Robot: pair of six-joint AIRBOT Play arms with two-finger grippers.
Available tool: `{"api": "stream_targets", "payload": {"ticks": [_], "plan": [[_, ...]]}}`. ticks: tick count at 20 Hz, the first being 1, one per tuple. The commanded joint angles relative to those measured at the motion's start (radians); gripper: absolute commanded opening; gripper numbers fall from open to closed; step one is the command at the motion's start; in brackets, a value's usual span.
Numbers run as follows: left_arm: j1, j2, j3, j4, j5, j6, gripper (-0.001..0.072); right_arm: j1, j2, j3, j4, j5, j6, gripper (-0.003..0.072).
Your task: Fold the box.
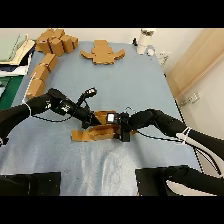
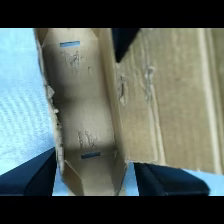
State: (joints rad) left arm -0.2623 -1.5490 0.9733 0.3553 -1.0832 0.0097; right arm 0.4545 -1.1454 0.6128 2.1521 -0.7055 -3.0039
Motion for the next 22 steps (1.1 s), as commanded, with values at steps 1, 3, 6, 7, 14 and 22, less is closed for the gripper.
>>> {"api": "stream_targets", "payload": {"ticks": [1, 3, 6, 7, 14, 22], "plan": [[0.000, 0.001, 0.000, 0.001, 0.000, 0.000, 0.0014, 0.001, -0.002, 0.001, 0.003, 0.016, 0.001, 0.0703], [0.000, 0.001, 0.000, 0.001, 0.000, 0.000, 0.0014, 0.001, -0.002, 0.001, 0.003, 0.010, 0.001, 0.0704], [0.000, 0.001, 0.000, 0.001, 0.000, 0.000, 0.0014, 0.001, -0.002, 0.001, 0.003, -0.039, 0.001, 0.0704], [0.000, 0.001, 0.000, 0.001, 0.000, 0.000, 0.0014, 0.001, -0.002, 0.001, 0.003, -0.046, 0.001, 0.0704], [0.000, 0.001, 0.000, 0.001, 0.000, 0.000, 0.0014, 0.002, -0.002, 0.001, 0.011, -0.075, 0.001, 0.0703], [0.000, 0.001, 0.000, 0.001, 0.000, 0.000, 0.0014, 0.002, -0.002, 0.001, 0.014, -0.118, 0.001, 0.0702]]}}
